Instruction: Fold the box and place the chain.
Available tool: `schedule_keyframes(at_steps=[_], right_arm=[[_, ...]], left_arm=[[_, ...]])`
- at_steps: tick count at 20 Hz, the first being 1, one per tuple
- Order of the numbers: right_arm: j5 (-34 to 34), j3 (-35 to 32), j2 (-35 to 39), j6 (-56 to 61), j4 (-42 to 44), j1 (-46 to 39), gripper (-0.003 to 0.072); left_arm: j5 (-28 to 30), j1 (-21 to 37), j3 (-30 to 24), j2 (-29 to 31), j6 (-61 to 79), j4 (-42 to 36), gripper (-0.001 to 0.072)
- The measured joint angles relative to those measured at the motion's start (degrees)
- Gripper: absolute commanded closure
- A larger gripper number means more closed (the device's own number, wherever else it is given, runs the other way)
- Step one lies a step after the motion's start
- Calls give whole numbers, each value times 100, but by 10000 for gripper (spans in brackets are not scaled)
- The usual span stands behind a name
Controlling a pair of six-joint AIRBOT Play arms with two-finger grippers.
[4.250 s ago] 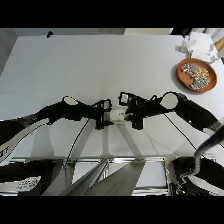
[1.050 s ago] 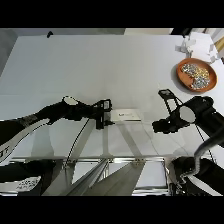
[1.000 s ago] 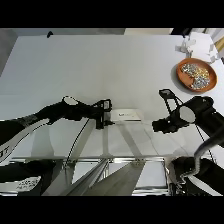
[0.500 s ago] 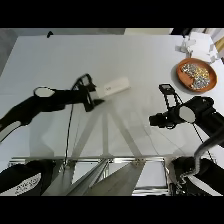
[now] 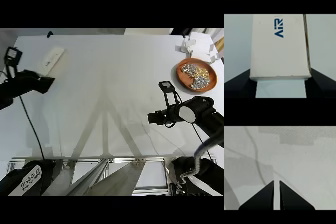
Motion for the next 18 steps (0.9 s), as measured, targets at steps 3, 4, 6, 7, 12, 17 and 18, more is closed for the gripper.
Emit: schedule_keyframes(at_steps=[3, 4, 6, 7, 12, 17, 18], right_arm=[[-68, 0, 0, 0, 2, 0, 598], [-98, 0, 0, 0, 4, 0, 598], [-173, 0, 0, 0, 24, 0, 598], [-195, 0, 0, -2, 26, 0, 598], [-214, -2, 0, -2, 44, 0, 598], [-221, 0, 2, -4, 46, 0, 598], [-221, 0, 2, -4, 46, 0, 598]], left_arm=[[-321, 686, -48, -136, -743, 857, 708], [-407, 828, -66, -195, -929, 1075, 708], [-533, 1016, -94, -328, -1322, 1532, 708], [-568, 1069, -101, -378, -1488, 1740, 708], [-826, 1185, -118, -568, -2020, 2413, 667], [-1241, 1207, -120, -702, -2155, 2647, 345], [-1338, 1209, -120, -710, -2162, 2723, 265]])
